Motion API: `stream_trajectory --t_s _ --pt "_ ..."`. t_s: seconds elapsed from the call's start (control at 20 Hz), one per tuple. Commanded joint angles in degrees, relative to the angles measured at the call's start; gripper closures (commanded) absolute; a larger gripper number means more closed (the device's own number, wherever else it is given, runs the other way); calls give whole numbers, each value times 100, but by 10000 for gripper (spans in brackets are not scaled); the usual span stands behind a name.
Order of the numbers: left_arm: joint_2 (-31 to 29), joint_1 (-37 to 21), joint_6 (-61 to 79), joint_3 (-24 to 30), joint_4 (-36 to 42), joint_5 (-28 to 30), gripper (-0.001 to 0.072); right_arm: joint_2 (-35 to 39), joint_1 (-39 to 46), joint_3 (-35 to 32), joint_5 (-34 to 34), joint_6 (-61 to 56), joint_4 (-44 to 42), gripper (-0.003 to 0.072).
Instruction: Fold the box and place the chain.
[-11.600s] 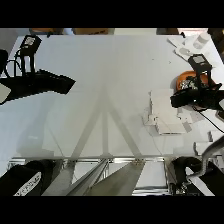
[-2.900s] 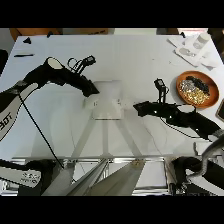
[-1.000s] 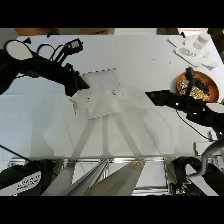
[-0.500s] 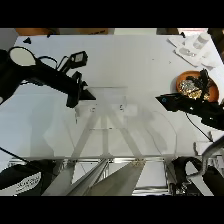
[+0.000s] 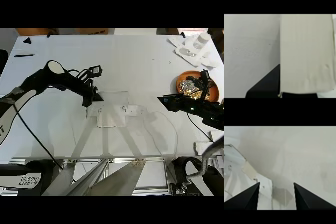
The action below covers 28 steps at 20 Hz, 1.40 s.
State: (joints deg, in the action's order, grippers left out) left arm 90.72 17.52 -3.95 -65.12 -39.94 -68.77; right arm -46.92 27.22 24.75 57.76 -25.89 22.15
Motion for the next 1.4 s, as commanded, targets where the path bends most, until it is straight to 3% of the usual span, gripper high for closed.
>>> stream_trajectory --t_s 0.0,0.3,0.4,1.1,1.35 --pt "520 9 581 2 413 234 709 4 4 7 -37 0 13 232" --pt "767 9 1036 2 444 636 709 4 4 7 -162 0 13 236" --pt "767 9 1040 2 424 695 709 4 4 7 -190 0 13 295" --pt "717 9 1075 2 284 380 709 4 4 7 28 50 15 269" --pt "511 9 1665 0 284 389 709 4 4 7 28 50 48 269"
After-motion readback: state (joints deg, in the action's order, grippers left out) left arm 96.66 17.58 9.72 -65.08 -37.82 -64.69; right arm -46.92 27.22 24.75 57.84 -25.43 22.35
